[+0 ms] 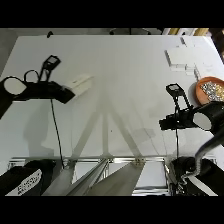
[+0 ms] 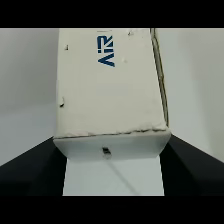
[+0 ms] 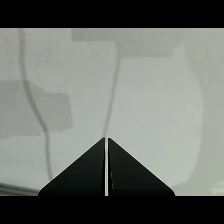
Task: Fold the box and place the chain.
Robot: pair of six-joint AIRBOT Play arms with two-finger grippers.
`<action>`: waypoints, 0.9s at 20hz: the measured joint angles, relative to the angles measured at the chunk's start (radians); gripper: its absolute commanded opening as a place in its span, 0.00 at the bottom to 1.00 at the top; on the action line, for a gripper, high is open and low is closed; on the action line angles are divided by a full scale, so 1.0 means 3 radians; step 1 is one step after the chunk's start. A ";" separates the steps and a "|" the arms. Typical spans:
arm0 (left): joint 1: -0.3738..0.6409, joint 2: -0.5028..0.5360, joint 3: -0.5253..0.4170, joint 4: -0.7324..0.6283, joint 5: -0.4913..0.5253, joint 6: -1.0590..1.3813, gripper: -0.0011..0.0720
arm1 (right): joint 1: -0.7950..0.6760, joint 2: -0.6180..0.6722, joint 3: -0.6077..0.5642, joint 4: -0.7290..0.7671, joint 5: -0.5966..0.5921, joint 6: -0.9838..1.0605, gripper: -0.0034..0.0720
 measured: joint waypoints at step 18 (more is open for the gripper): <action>0.0847 0.0094 0.0000 0.1274 -0.0609 -0.1486 0.91 | 0.0000 0.0000 0.0000 0.0001 0.0000 0.0000 0.07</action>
